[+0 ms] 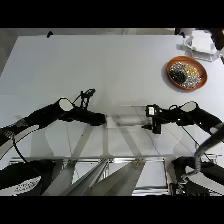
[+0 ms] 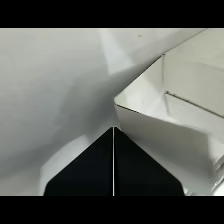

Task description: Fold the box and place the chain.

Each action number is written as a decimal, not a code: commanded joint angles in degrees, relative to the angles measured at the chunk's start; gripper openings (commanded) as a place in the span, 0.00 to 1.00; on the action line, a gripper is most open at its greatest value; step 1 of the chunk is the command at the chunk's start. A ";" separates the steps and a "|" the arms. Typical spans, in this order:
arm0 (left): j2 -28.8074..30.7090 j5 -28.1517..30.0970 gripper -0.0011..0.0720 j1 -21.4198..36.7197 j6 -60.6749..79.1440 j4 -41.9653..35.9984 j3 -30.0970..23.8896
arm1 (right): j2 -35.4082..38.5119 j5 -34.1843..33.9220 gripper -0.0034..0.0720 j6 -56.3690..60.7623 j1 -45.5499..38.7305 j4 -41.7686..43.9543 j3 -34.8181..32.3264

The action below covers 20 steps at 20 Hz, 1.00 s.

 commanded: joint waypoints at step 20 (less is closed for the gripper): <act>4.46 3.76 0.59 -5.05 4.72 -6.73 2.34 | 0.02 0.00 0.45 0.02 0.00 0.00 -0.02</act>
